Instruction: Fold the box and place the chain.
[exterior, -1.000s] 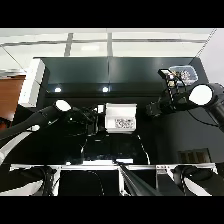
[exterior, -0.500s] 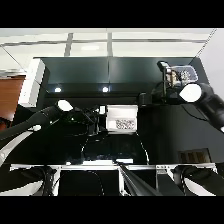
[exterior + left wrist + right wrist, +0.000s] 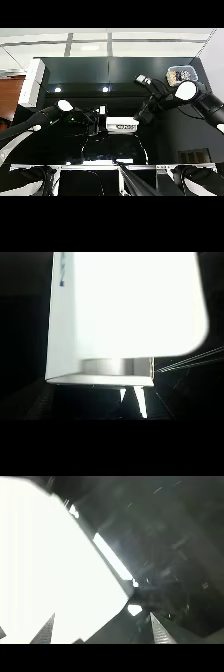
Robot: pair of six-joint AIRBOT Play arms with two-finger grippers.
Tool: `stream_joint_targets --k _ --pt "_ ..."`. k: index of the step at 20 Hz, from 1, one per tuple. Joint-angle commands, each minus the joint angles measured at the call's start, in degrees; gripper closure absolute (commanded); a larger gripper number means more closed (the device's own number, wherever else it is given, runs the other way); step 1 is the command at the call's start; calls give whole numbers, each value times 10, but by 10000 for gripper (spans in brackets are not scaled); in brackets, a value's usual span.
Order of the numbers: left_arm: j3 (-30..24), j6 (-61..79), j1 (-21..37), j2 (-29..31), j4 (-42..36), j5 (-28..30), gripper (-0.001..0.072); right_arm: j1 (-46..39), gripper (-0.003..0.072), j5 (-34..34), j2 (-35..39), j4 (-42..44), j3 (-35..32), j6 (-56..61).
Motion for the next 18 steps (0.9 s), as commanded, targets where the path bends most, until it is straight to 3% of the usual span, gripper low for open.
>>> stream_joint_targets --k 1,3,7,14,15,16,18 --pt "0 0 -1 0 1 0 350 16 -24 11 7 8 -27 -102" --pt "0 0 -1 0 2 0 349 35 -24 -28 7 22 -48 -150" --pt "0 0 -1 0 2 0 350 57 -24 -34 7 21 -54 -215" --pt "0 0 -1 0 2 0 349 57 -23 -69 -5 21 -54 -243" --pt "0 0 -1 0 2 0 349 57 67 -68 -9 21 -54 -243" --pt "0 0 -1 0 2 0 349 57 247 -68 -10 21 -54 -243" --pt "0 0 -1 0 2 0 349 57 417 -68 -10 21 -54 -240"
